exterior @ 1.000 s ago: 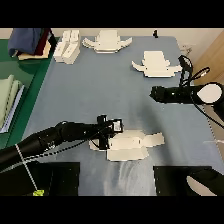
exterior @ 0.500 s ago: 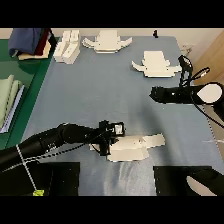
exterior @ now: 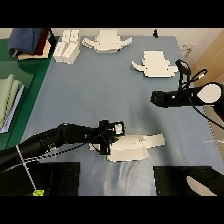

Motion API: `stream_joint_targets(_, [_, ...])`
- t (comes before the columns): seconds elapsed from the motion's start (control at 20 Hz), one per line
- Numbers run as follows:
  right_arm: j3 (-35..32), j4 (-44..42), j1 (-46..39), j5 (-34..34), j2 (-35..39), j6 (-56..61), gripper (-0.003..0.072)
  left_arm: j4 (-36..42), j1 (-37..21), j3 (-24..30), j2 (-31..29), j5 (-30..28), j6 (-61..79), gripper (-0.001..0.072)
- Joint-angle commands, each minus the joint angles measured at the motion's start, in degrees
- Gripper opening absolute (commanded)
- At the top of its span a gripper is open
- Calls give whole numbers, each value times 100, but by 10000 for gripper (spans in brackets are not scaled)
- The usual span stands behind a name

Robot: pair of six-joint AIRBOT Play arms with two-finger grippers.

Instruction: Fold the box.

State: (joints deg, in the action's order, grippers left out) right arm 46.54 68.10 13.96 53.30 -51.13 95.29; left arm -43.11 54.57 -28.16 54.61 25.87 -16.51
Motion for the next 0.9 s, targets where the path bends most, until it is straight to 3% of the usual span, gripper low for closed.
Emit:
stream_joint_targets(0.0, [111,505,0,1663,17,229,0,7,0,2,4,-35,2,16])
stream_joint_targets(0.15, [127,520,13,3252,363,577,0,7,0,2,4,-33,2,16])
stream_joint_targets(0.25, [120,588,13,3792,798,896,0,7,2,2,4,-31,2,16])
stream_joint_targets(0.4, [-201,566,385,3805,1652,479,0,7,2,2,4,-33,2,16])
stream_joint_targets(0.65, [-1401,249,1755,2769,2549,-2033,2,7,2,2,4,-33,2,16])
stream_joint_targets(0.7, [-1604,236,2083,2643,2533,-2420,43,7,2,2,4,-33,2,16])
stream_joint_targets(0.75, [-1768,236,2396,2448,2472,-2743,135,7,2,2,4,-31,2,16])
stream_joint_targets(0.85, [-2002,247,3084,1873,2295,-3644,481,7,2,2,4,-33,2,17])
